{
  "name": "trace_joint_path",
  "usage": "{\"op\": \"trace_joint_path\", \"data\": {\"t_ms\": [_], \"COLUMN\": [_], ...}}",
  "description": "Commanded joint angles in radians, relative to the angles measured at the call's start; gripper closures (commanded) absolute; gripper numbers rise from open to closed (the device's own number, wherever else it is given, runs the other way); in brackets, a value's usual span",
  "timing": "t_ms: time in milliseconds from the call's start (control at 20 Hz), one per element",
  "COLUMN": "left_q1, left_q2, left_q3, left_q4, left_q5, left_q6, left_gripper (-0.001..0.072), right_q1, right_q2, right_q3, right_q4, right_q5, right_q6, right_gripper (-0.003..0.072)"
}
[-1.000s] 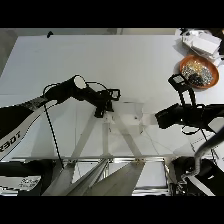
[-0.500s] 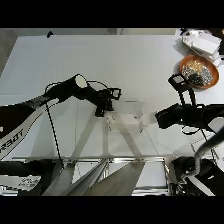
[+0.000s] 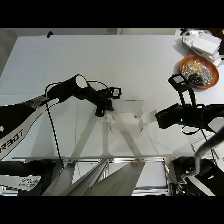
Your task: Fold the box and place the chain.
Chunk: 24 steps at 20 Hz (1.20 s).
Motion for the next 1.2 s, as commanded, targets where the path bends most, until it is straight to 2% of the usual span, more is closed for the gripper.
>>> {"op": "trace_joint_path", "data": {"t_ms": [0,400,450,500,550,600,850,950,1000,1050,1100,1150], "left_q1": [0.000,-0.001,0.000,0.000,0.000,0.000,-0.001,-0.001,0.000,-0.001,-0.001,0.000], "left_q2": [-0.001,-0.001,-0.001,-0.001,-0.001,-0.001,-0.001,-0.001,-0.001,-0.001,-0.001,-0.001], "left_q3": [0.001,0.001,0.001,0.001,0.001,0.001,0.001,0.001,0.001,0.001,0.001,0.001], "left_q4": [0.001,0.000,0.000,0.000,0.000,0.000,0.000,0.000,0.000,0.000,0.000,0.000], "left_q5": [0.001,0.000,0.000,0.000,-0.002,-0.003,-0.003,-0.003,-0.003,-0.003,-0.003,-0.003], "left_q6": [0.000,0.000,0.000,0.000,0.000,0.000,0.000,0.000,0.000,0.000,0.000,0.000], "left_gripper": [0.0703,0.0697,0.0697,0.0697,0.0697,0.0697,0.0697,0.0697,0.0697,0.0697,0.0697,0.0697], "right_q1": [0.000,0.000,0.000,0.000,0.000,0.000,0.003,0.027,0.036,0.038,0.038,0.038], "right_q2": [0.001,0.001,0.001,0.001,0.000,-0.001,-0.016,-0.031,-0.051,-0.075,-0.095,-0.109], "right_q3": [0.000,0.000,0.000,0.000,-0.001,-0.001,-0.091,-0.147,-0.162,-0.163,-0.163,-0.163], "right_q4": [0.000,0.001,0.003,0.013,0.028,0.055,0.196,0.193,0.163,0.140,0.130,0.129], "right_q5": [0.000,0.000,0.000,0.005,0.006,0.012,0.003,-0.029,-0.044,-0.054,-0.066,-0.073], "right_q6": [0.000,-0.001,-0.023,-0.066,-0.104,-0.164,-0.504,-0.615,-0.674,-0.703,-0.708,-0.708], "right_gripper": [0.0350,0.0353,0.0404,0.0552,0.0630,0.0672,0.0671,0.0670,0.0664,0.0554,0.0346,0.0242]}}
